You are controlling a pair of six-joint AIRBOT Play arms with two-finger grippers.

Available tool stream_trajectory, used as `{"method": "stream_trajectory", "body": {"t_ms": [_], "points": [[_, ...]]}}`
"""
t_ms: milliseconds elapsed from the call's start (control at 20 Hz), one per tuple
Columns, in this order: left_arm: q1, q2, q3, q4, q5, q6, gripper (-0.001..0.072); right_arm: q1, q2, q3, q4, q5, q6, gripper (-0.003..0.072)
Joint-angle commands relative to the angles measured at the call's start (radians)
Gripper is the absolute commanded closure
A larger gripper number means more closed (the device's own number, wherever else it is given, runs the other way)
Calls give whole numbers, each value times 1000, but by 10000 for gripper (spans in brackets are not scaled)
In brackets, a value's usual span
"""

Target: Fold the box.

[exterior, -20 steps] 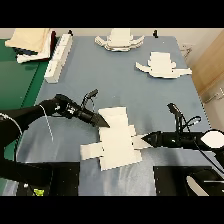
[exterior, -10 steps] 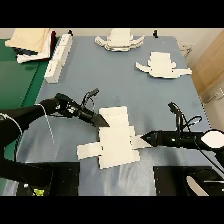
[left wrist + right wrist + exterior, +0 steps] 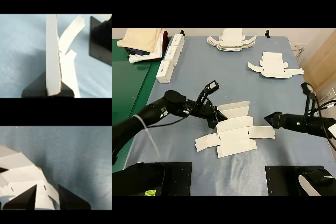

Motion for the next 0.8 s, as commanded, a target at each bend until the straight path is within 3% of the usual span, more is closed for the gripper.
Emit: {"method": "stream_trajectory", "body": {"t_ms": [0,150,250,700,750], "points": [[-133,156,-123,-78,321,286,699,-3,1,76,-76,-41,78,267],[-234,204,-242,-304,455,579,699,-2,-14,73,-41,-48,90,298],[-265,195,-278,-405,455,753,699,2,-40,72,-4,-29,84,596],[-273,56,-281,-468,429,814,698,112,-102,35,14,-8,75,610],[-273,56,-281,-468,429,814,698,117,-105,18,14,9,75,645]]}}
